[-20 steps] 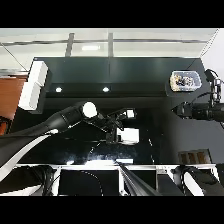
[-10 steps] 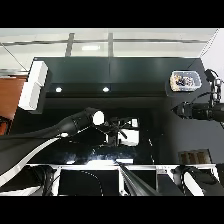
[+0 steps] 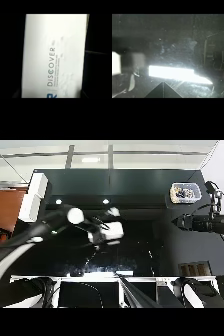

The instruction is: Fold the box and place the chain.

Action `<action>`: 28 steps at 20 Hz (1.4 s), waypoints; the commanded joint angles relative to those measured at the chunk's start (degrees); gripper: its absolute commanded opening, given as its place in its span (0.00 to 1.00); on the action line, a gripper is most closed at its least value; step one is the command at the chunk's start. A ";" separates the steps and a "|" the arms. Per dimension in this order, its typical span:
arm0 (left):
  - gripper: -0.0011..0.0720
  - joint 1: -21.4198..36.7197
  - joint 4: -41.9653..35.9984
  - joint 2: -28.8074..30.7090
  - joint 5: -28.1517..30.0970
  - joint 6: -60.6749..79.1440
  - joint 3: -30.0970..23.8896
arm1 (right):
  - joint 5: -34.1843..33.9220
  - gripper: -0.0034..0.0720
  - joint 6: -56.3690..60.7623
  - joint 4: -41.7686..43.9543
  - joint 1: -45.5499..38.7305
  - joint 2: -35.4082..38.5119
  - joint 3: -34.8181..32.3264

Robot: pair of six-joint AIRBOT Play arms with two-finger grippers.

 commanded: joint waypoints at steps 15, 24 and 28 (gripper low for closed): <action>0.32 69.83 18.40 17.92 -1.29 -20.46 -13.75 | -1.66 0.06 -0.37 -0.31 0.00 0.02 -0.02; 0.32 68.26 4.09 8.28 11.69 -2.51 -11.21 | 0.07 0.06 3.37 1.66 0.00 0.04 -0.02; 0.38 68.26 -0.22 3.72 12.31 -2.69 -8.46 | 1.25 0.06 3.48 4.70 0.00 0.04 -0.02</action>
